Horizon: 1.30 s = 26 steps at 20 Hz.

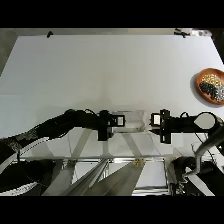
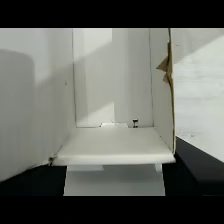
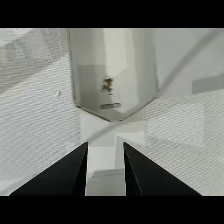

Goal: Fold the box and place the chain.

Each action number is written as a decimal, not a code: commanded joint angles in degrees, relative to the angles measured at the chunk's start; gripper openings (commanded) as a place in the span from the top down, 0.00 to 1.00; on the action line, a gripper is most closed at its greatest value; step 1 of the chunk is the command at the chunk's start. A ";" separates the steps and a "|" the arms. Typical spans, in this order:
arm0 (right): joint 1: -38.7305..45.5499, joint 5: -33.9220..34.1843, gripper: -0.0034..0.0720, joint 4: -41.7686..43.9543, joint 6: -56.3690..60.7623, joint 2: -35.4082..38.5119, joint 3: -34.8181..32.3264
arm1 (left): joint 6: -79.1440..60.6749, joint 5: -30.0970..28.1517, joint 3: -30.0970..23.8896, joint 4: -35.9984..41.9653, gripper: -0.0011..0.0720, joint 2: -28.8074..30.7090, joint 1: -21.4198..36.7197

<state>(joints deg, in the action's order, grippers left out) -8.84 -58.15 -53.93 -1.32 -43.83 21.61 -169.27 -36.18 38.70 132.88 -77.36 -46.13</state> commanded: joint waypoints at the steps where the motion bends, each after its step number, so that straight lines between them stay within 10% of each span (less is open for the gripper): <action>1: -0.02 0.35 0.65 0.17 0.00 -0.04 0.00 | 2.21 -4.46 0.07 0.22 0.98 0.04 -0.02; 26: -0.02 0.11 0.65 0.13 0.02 -0.04 0.00 | 4.33 0.98 0.07 -0.28 0.97 0.00 -0.04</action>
